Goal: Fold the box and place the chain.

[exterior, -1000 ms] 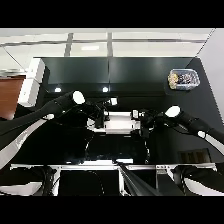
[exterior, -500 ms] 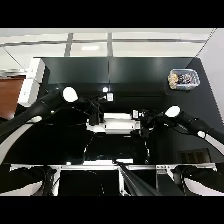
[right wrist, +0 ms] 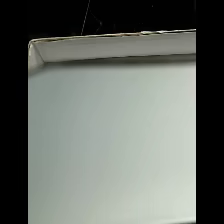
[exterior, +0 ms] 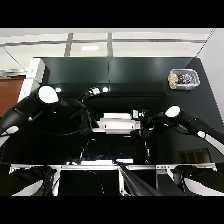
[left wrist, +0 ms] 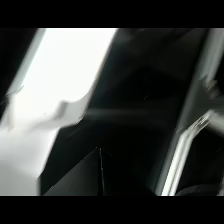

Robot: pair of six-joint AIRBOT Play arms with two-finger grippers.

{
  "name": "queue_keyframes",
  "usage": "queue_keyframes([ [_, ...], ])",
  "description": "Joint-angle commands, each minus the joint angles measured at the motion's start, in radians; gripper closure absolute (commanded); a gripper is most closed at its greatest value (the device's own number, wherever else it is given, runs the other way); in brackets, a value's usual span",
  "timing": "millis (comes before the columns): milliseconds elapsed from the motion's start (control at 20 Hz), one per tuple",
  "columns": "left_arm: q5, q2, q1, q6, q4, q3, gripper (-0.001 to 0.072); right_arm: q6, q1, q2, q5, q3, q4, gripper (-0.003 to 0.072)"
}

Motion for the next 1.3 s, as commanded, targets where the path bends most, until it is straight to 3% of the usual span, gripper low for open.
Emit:
queue_keyframes([
  [0, 0.223, -0.001, 0.003, 0.067, -0.422, -0.133, 0.0679, 0.000, 0.001, 0.000, 0.000, 0.001, 0.000, 0.0633],
  [100, 0.406, -0.020, -0.002, 0.160, -0.581, -0.180, 0.0680, 0.000, 0.001, 0.000, 0.000, 0.001, 0.000, 0.0633],
  [200, 0.497, -0.056, -0.016, 0.225, -0.648, -0.166, 0.0681, 0.000, 0.001, 0.000, 0.000, 0.001, 0.000, 0.0633],
  [400, 0.573, -0.151, -0.060, 0.150, -0.444, -0.068, 0.0682, 0.000, 0.001, 0.000, 0.000, 0.001, 0.000, 0.0633],
  [600, 0.563, -0.241, -0.069, -0.162, -0.079, 0.019, 0.0682, 0.000, 0.001, 0.000, 0.000, 0.001, 0.000, 0.0633],
  [800, 0.424, -0.323, -0.069, -0.197, -0.064, 0.052, 0.0680, 0.000, 0.001, 0.000, 0.000, 0.001, 0.000, 0.0633],
  [900, 0.406, -0.349, -0.069, -0.171, -0.064, 0.064, 0.0682, 0.000, 0.001, 0.000, 0.000, 0.001, 0.000, 0.0633],
  [1050, 0.462, -0.320, -0.061, -0.174, -0.018, 0.095, 0.0682, 0.000, 0.001, 0.000, 0.000, 0.001, 0.000, 0.0633],
  [1250, 0.379, -0.190, 0.009, -0.262, 0.180, 0.143, 0.0682, 0.000, 0.001, 0.000, 0.000, 0.001, 0.000, 0.0633],
])
